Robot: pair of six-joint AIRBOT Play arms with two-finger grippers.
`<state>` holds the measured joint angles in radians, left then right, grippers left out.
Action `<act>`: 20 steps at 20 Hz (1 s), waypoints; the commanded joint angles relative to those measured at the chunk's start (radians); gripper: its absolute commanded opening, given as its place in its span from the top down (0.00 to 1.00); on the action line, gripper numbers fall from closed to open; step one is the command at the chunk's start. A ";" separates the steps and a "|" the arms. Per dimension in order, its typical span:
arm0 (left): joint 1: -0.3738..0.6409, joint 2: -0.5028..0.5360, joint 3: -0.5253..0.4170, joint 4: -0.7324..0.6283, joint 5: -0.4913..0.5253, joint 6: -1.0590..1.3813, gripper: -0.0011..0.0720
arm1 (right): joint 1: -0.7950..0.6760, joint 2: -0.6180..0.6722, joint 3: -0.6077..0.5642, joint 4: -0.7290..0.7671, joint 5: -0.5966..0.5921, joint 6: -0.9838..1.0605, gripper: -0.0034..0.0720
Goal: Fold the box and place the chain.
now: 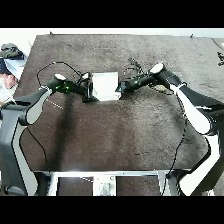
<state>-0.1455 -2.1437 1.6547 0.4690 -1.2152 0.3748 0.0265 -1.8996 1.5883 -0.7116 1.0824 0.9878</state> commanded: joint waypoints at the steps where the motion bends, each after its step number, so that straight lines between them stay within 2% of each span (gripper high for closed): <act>1: 0.001 0.000 0.000 0.000 0.000 0.000 0.49 | 0.037 -0.001 0.003 -0.044 -0.029 0.031 0.33; 9: 0.001 0.000 0.000 0.000 0.000 0.000 0.49 | 0.088 -0.001 0.006 -0.249 -0.095 0.173 0.33; 12: 0.001 0.000 0.000 -0.002 0.000 0.000 0.49 | 0.116 -0.010 0.082 -0.402 -0.087 0.275 0.33; 15: 0.001 0.000 0.000 -0.002 0.000 0.000 0.49 | 0.160 -0.055 0.234 -0.591 0.030 0.386 0.33; 20: 0.001 0.000 0.000 -0.002 0.000 0.000 0.49 | 0.211 -0.166 0.444 -0.706 0.210 0.525 0.33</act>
<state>-0.1455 -2.1441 1.6547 0.4671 -1.2148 0.3748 0.2066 -2.0148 1.9278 -1.3033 1.1892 1.4075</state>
